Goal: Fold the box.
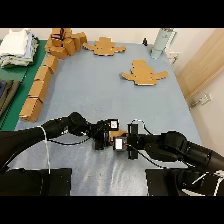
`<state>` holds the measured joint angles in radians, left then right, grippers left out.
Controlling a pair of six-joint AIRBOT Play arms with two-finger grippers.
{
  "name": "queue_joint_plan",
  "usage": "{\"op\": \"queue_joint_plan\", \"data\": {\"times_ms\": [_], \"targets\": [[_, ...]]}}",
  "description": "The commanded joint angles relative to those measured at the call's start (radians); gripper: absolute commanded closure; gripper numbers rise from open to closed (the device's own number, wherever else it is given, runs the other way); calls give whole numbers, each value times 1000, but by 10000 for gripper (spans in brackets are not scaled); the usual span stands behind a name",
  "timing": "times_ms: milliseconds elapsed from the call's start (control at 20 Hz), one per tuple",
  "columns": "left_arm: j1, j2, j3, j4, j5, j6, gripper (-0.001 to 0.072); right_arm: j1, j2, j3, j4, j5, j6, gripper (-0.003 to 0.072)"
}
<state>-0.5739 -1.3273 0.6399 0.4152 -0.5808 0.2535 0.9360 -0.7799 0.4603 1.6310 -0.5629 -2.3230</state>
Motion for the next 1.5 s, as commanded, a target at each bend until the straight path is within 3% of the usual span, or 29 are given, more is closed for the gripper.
{"op": "queue_joint_plan", "data": {"times_ms": [0, 50, 100, 350, 450, 550, 600, 650, 700, 1050, 1450], "targets": [[1, 0, 1, 1, 2, 0, 220, 1, 0, -1, 1, -6, 0, 575], [1, 0, 1, 1, 2, 0, 220, 1, 0, 0, 2, -6, 0, 392], [1, 0, 1, 0, 2, 0, 220, 1, 0, 0, 2, -6, 0, 307], [1, 0, 1, 1, 2, 0, 220, 1, 8, 3, 3, -6, 0, 307], [1, 0, 1, 1, 2, 0, 220, 0, 35, 17, -2, -6, 0, 354], [1, 0, 1, 0, 2, 0, 220, -1, 65, 29, -18, -6, 0, 552], [1, 0, 1, 1, 2, 0, 220, -3, 67, 29, -19, -7, 2, 579], [1, 0, 1, 1, 2, 0, 220, -11, 58, 28, -19, -10, 14, 663], [1, 0, 1, 0, 2, 0, 220, -13, 44, 28, -19, -13, 24, 682], [1, 0, 1, 0, 2, 0, 220, -11, -52, 28, -14, -12, 31, 682], [1, 0, 1, 1, 2, 0, 220, -12, -56, 27, 0, -12, 31, 682]]}}
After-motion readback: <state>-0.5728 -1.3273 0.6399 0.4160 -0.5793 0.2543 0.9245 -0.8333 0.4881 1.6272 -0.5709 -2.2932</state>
